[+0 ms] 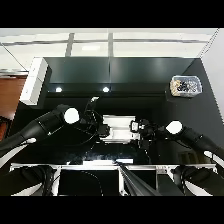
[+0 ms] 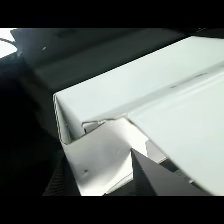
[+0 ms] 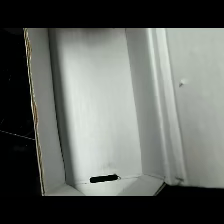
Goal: Fold the box and place the chain.
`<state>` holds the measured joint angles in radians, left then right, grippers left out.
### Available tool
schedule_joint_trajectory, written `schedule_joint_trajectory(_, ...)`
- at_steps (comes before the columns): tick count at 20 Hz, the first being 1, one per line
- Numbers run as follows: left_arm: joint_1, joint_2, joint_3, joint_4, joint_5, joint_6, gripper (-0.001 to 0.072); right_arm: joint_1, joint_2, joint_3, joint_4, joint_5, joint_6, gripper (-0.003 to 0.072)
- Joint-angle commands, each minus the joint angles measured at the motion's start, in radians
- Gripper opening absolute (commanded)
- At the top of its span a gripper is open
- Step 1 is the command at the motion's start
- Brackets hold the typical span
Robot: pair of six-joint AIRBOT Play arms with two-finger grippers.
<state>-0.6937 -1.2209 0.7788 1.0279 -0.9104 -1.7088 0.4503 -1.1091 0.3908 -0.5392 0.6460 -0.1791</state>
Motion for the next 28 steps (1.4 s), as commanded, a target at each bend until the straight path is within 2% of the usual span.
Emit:
schedule_joint_trajectory(1, -0.016, -0.001, 0.028, 0.035, -0.05, -0.08, 0.0456, 0.0, -0.001, 0.0, 0.0, 0.0, 0.0, 0.0249)
schedule_joint_trajectory(5, -0.063, -0.002, 0.066, 0.106, -0.032, -0.156, 0.0453, 0.0, -0.001, 0.0, 0.0, 0.0, 0.0, 0.0249)
schedule_joint_trajectory(7, -0.092, -0.003, 0.076, 0.201, -0.037, -0.233, 0.0389, 0.0, -0.001, 0.0, 0.0, 0.0, 0.0, 0.0249)
schedule_joint_trajectory(11, -0.109, -0.011, 0.076, 0.268, -0.05, -0.327, 0.0387, 0.0, -0.001, 0.0, 0.0, 0.0, 0.0, 0.0249)
schedule_joint_trajectory(14, -0.128, -0.022, 0.076, 0.281, -0.045, -0.391, 0.0335, 0.0, -0.001, 0.0, 0.0, 0.0, 0.0, 0.0249)
schedule_joint_trajectory(19, -0.168, -0.056, 0.079, 0.37, -0.057, -0.502, 0.0331, 0.0, -0.001, 0.0, 0.0, 0.0, 0.0, 0.0249)
schedule_joint_trajectory(22, -0.188, -0.101, 0.128, 0.43, -0.124, -0.544, 0.0331, 0.0, -0.001, 0.0, 0.0, 0.0, 0.0, 0.0249)
schedule_joint_trajectory(28, -0.225, -0.188, 0.202, 0.465, -0.122, -0.623, 0.033, 0.0, -0.001, 0.0, 0.0, 0.0, 0.0, 0.0249)
